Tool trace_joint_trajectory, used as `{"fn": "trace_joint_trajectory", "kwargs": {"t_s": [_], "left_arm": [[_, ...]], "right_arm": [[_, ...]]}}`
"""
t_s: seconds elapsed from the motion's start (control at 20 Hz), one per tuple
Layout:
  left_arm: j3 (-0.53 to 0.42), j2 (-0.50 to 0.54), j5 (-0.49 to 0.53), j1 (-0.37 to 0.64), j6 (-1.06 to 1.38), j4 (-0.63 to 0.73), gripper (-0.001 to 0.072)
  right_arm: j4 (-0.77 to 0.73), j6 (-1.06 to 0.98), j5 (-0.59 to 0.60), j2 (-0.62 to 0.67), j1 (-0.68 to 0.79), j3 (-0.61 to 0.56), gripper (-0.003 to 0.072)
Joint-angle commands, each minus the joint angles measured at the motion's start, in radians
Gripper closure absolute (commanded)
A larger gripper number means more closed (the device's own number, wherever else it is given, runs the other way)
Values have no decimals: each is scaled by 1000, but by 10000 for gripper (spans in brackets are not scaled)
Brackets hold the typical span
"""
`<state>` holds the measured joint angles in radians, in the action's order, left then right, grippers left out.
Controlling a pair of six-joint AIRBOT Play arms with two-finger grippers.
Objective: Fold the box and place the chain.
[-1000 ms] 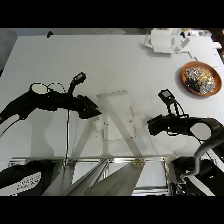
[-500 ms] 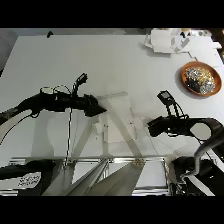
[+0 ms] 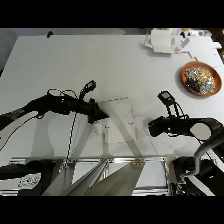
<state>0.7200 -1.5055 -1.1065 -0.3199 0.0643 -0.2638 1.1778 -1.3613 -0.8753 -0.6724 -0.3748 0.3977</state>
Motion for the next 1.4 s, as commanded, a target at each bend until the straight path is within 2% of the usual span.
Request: {"fn": "trace_joint_trajectory", "kwargs": {"t_s": [0.0,0.05,0.2,0.25,0.4,0.45,0.55,0.65,0.85,0.95,1.1,1.35], "left_arm": [[0,0,49,-6,82,-14,638],[0,0,48,-6,127,-14,702],[1,1,40,-6,270,-13,704],[6,1,40,-6,273,-14,704],[55,1,8,-12,260,-47,707],[86,1,4,-24,225,-86,707],[160,0,4,-72,172,-192,707],[207,0,27,-134,188,-252,706],[211,-4,143,-212,208,-248,704],[211,-15,177,-220,196,-222,704],[211,-44,176,-218,196,-163,705],[211,-99,202,-218,193,-156,703]], "right_arm": [[1,-1,1,1,-1,0,668],[1,-1,1,1,-1,0,668],[0,-1,1,1,-1,0,665],[0,-1,2,1,-1,0,629],[-8,0,0,3,-1,5,383],[-7,0,-9,3,-1,18,321],[7,0,-54,3,-1,63,272],[73,0,-119,4,-1,122,272],[217,0,-189,3,-1,161,273],[243,0,-191,3,-1,161,273],[260,0,-190,3,-1,161,274],[286,1,-175,3,-1,161,274]]}}
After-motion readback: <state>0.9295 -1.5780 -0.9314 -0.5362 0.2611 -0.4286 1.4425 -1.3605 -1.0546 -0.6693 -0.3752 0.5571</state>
